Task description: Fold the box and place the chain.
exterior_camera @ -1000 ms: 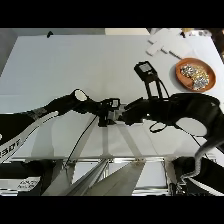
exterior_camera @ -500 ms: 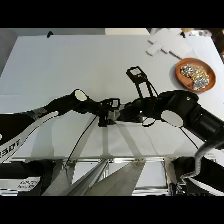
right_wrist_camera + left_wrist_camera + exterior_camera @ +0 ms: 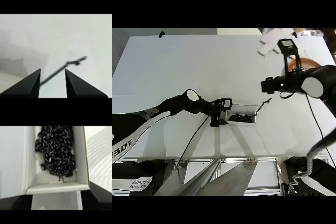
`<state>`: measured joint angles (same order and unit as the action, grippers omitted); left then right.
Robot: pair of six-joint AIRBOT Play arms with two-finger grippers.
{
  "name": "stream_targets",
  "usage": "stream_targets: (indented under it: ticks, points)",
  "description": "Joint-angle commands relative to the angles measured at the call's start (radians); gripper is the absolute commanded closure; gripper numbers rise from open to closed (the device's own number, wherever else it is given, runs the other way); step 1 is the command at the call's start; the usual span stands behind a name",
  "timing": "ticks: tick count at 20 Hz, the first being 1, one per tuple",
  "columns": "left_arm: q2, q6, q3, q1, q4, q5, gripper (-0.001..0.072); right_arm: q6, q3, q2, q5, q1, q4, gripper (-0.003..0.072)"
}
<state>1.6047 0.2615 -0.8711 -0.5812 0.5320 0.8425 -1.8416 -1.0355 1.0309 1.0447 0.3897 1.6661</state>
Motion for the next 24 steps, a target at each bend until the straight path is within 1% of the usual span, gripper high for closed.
stream_targets:
  ticks: [1,5,7,9,13,14,15,16,18,19,22,23,24]
  points:
    - [0.000,0.000,0.000,0.000,0.000,0.000,0.0701,0.054,-0.008,0.099,0.026,-0.141,0.027,0.0344]
    - [0.000,0.000,0.000,0.000,0.000,0.000,0.0701,0.085,-0.008,0.287,0.034,-0.157,0.013,0.0344]
    - [0.000,0.000,0.000,0.000,0.000,0.000,0.0701,0.093,-0.008,0.358,0.038,-0.157,-0.008,0.0345]
    - [0.000,0.000,0.000,0.000,0.000,0.000,0.0701,0.094,-0.008,0.397,0.036,-0.157,-0.025,0.0347]
    - [0.000,0.000,0.000,0.000,0.000,0.000,0.0701,0.093,-0.007,0.435,0.026,-0.157,-0.059,0.0351]
    - [0.000,0.000,0.000,0.000,0.000,0.000,0.0701,0.093,-0.007,0.445,0.025,-0.157,-0.070,0.0370]
    - [0.000,0.000,0.000,0.000,0.000,0.000,0.0701,0.093,-0.007,0.455,0.024,-0.157,-0.079,0.0433]
    - [0.000,0.000,0.000,0.000,0.000,0.000,0.0701,0.093,-0.007,0.463,0.023,-0.157,-0.085,0.0453]
    - [0.000,0.000,0.000,0.000,0.000,0.000,0.0701,0.093,-0.007,0.469,0.017,-0.157,-0.088,0.0456]
    - [0.000,0.000,0.000,0.000,0.000,0.000,0.0701,0.092,-0.007,0.471,0.013,-0.157,-0.088,0.0473]
    - [0.000,0.000,0.000,0.000,0.000,0.000,0.0701,0.090,-0.007,0.490,0.007,-0.157,-0.088,0.0473]
    - [0.000,0.000,0.000,0.000,0.000,0.000,0.0701,0.088,-0.007,0.499,0.007,-0.157,-0.088,0.0483]
    - [0.000,0.000,0.000,0.000,0.000,0.000,0.0701,0.088,-0.007,0.508,0.006,-0.157,-0.088,0.0538]
